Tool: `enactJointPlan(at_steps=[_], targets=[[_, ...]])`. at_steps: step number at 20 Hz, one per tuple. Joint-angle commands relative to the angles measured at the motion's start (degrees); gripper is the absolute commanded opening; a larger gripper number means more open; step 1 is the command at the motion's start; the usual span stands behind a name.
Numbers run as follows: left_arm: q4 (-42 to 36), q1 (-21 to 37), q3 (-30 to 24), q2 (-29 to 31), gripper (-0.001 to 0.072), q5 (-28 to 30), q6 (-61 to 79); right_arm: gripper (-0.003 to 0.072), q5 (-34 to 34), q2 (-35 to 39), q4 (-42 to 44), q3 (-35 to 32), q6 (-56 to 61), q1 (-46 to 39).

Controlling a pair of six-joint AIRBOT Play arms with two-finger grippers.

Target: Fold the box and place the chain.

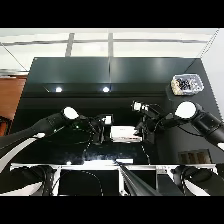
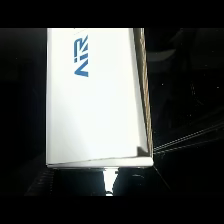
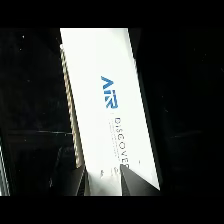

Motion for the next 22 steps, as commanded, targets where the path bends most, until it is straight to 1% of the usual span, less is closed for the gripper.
enactJointPlan(at_steps=[1,11,17,22], targets=[[0.0,0.0,0.0,0.0,0.0461,0.0,0.0,0.0247,0.0,-0.1,0.0,0.0,0.0,0.0],[0.1,0.0,0.0,0.0,0.0461,0.0,0.0,0.0246,0.0,-0.1,0.0,-0.1,0.0,0.0],[0.1,0.0,0.0,0.0,0.0461,0.0,0.0,0.0247,-0.1,-0.1,0.5,-1.9,0.3,0.0],[0.1,0.0,0.0,0.0,0.0461,0.0,0.0,0.0248,0.1,-0.1,4.0,-1.9,0.7,0.0]])
